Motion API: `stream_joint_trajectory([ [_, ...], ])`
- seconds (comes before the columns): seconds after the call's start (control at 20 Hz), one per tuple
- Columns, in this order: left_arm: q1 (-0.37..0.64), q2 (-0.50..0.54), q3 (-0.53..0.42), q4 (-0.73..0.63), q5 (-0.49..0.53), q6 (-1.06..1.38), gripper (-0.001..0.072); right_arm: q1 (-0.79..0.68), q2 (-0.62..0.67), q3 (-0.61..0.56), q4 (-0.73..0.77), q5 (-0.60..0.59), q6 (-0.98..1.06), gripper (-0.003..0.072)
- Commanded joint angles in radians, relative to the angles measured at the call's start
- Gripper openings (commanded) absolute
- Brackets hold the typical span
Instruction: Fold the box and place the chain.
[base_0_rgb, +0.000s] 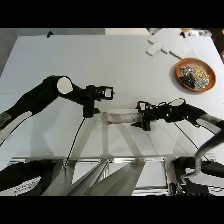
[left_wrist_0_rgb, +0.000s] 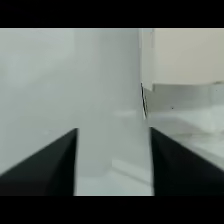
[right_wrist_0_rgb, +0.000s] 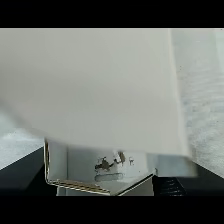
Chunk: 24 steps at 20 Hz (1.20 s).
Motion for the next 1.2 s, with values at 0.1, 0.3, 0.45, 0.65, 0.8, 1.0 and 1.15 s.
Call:
stream_joint_trajectory([
  [0.1, -0.050, 0.062, 0.001, -0.012, -0.203, -0.180, 0.0003, 0.000, 0.001, 0.001, -0.003, 0.003, -0.004, 0.0414],
  [0.3, -0.152, 0.056, 0.000, -0.143, -0.104, -0.178, 0.0003, 0.000, 0.001, 0.001, -0.003, 0.003, -0.005, 0.0414],
  [0.45, -0.177, 0.041, 0.000, -0.261, 0.122, -0.178, 0.0003, 0.000, 0.001, 0.001, -0.003, 0.003, -0.005, 0.0414],
  [0.65, -0.172, -0.068, 0.000, -0.370, 0.328, -0.179, 0.0003, 0.000, 0.001, 0.001, -0.003, 0.004, -0.005, 0.0414],
  [0.8, -0.173, -0.158, 0.000, -0.383, 0.447, -0.179, 0.0003, 0.000, 0.001, 0.001, -0.003, 0.003, -0.005, 0.0414],
  [1.0, -0.156, -0.218, 0.000, -0.389, 0.501, -0.164, 0.0003, 0.000, 0.001, 0.001, -0.003, 0.003, -0.005, 0.0414],
  [1.15, -0.146, -0.241, 0.000, -0.386, 0.457, -0.164, 0.0003, 0.000, 0.001, 0.001, -0.003, 0.004, -0.005, 0.0414],
])
